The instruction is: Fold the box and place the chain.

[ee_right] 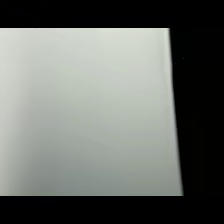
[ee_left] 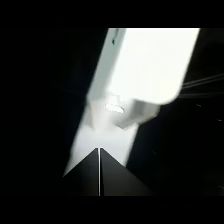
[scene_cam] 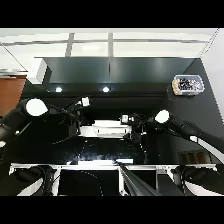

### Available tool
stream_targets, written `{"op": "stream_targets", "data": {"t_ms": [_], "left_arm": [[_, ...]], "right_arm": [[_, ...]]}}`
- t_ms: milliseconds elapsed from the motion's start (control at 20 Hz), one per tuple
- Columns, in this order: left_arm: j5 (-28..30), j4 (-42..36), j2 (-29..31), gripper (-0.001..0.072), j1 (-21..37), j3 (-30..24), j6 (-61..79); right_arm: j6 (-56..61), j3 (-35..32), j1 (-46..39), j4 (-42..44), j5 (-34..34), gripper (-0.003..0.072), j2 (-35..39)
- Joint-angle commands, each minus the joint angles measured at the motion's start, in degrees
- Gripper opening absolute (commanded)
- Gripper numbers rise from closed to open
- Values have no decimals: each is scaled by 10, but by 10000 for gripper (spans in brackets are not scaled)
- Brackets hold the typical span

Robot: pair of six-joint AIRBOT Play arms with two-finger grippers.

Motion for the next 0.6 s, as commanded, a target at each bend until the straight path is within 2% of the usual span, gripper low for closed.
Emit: {"op": "stream_targets", "data": {"t_ms": [0,100,200,350,400,450,500,550], "left_arm": [[-92,-32,37,27,-9,-7,-135],[-36,-153,29,28,-21,-33,-129],[54,-272,4,29,-28,-63,-86],[231,-395,-49,27,-29,-80,-10],[290,-415,-68,27,-29,-78,-10],[318,-406,-87,27,-29,-75,-8],[323,-379,-109,27,-28,-67,-8],[302,-339,-135,26,-29,-56,-12]], "right_arm": [[0,0,0,0,0,430,0],[0,0,0,0,0,430,0],[0,0,0,0,0,430,0],[0,0,0,0,0,430,0],[0,0,0,0,0,429,0],[0,0,0,0,0,430,0],[0,0,0,0,0,430,0],[0,0,0,0,0,430,0]]}}
